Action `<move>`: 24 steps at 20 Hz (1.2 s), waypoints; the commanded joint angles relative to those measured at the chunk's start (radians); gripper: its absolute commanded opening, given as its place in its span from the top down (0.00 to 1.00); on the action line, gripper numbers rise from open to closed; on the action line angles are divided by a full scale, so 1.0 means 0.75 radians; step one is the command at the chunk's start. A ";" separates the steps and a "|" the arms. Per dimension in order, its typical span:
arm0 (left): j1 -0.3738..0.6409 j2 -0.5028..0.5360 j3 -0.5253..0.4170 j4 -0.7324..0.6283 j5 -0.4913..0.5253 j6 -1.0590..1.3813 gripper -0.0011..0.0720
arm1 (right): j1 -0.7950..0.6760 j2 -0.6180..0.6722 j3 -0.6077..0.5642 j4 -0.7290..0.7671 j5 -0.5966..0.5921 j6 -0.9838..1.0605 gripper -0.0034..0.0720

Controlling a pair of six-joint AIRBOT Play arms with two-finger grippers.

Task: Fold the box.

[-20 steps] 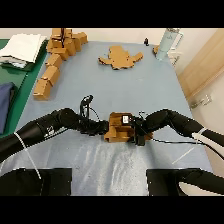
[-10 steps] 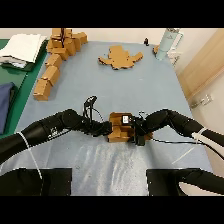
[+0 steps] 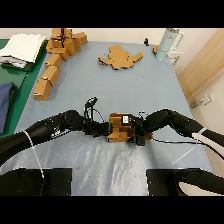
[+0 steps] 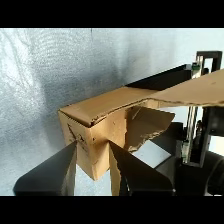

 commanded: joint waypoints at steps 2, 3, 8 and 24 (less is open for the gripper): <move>0.000 -0.002 0.001 0.004 -0.026 0.002 0.49 | 0.001 0.000 0.001 0.000 0.001 0.000 0.27; -0.001 -0.002 0.003 0.032 -0.036 0.002 0.49 | 0.001 0.001 0.001 0.000 0.001 0.000 0.27; -0.058 -0.027 0.126 0.326 -0.106 -0.256 0.49 | 0.001 0.000 0.001 0.000 0.001 0.000 0.27; -0.273 -0.429 0.658 0.901 -0.646 -0.942 0.49 | 0.001 0.000 0.001 0.000 0.001 0.000 0.27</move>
